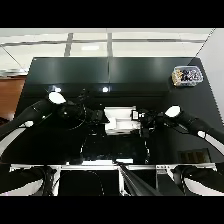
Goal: Fold the box and place the chain.
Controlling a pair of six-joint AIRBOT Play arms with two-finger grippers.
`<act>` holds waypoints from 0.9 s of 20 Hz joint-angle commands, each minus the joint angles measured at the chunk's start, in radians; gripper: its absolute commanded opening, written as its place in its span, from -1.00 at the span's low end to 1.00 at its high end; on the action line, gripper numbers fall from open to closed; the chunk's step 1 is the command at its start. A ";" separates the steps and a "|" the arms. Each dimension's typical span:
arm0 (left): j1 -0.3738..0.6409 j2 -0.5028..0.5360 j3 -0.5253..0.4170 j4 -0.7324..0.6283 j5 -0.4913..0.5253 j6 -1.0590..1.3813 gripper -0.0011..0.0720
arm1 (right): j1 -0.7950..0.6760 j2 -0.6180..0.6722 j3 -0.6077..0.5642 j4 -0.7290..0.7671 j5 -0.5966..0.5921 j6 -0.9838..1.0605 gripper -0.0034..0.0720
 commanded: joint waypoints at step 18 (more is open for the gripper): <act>-0.232 0.000 0.079 0.545 0.119 -0.644 0.04 | 0.000 -0.001 0.000 0.000 0.000 0.000 -0.57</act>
